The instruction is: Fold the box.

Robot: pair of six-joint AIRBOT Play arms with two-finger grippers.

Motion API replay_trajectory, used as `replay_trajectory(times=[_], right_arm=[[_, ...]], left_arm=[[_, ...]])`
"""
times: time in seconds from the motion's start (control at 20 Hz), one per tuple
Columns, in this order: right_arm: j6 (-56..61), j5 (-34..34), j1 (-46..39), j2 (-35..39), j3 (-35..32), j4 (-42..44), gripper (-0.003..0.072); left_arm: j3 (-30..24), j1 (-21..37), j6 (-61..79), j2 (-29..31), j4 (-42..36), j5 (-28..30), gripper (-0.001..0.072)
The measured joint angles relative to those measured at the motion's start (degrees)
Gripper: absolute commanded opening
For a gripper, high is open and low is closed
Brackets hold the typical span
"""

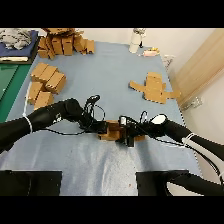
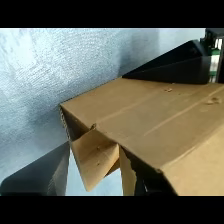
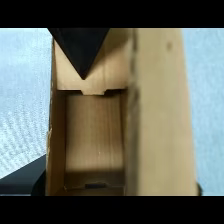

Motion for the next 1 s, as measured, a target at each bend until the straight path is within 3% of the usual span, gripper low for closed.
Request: replay_trajectory(times=[0.35,0.85,1.0], right_arm=[[0.02,-0.07,-0.04,0.00,0.00,-0.04,0.0596],[0.02,0.22,-0.04,0.00,0.02,-0.02,0.0596],[0.00,0.48,-0.02,0.00,0.02,0.00,0.0596]], left_arm=[[5.05,-4.35,-10.67,-2.32,7.96,-1.53,0.0404],[6.03,-5.22,-13.73,-2.99,9.70,-0.94,0.0405],[6.58,-6.36,-20.26,-2.99,14.23,-1.92,0.0405]])
